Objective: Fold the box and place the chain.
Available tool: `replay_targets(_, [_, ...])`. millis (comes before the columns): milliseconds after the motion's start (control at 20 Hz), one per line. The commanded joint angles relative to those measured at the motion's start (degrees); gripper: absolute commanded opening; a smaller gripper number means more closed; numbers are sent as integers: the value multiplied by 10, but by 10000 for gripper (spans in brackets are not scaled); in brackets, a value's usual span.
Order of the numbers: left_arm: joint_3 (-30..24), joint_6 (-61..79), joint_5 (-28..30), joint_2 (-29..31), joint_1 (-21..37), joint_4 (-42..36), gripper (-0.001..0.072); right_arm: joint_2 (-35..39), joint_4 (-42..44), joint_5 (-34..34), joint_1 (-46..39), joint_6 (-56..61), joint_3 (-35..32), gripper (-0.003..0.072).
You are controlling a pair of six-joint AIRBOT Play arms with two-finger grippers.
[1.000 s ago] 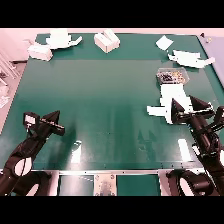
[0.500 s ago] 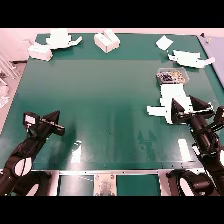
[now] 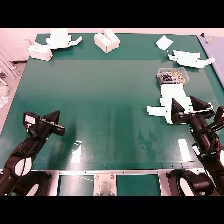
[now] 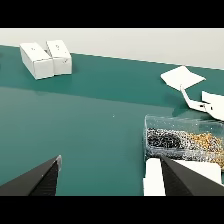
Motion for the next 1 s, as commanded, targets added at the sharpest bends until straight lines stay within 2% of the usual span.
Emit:
replay_targets(0, [0,0,0,0,0,0,20,0,0,0,0,0,0,720])
replay_targets(150, [0,0,0,0,0,0,21,0,0,0,0,0,1,720])
replay_targets(200, [0,0,0,0,0,0,21,0,-10,-3,-4,-12,8,571])
replay_targets(250, [0,0,0,0,0,0,20,0,-26,-8,-13,-27,18,98])
replay_targets(350, [0,0,0,0,0,0,20,-7,-25,-36,-46,-27,46,151])
replay_targets(550, [0,0,0,0,0,0,20,-68,-19,-25,-151,-10,92,152])
replay_targets(700, [0,0,0,0,0,0,20,-148,-19,9,-220,-10,125,152])
replay_targets(850, [0,0,0,0,0,0,20,-236,-19,17,-270,-16,149,151])
replay_targets(950, [0,0,0,0,0,0,21,-254,-19,18,-288,-15,156,147])
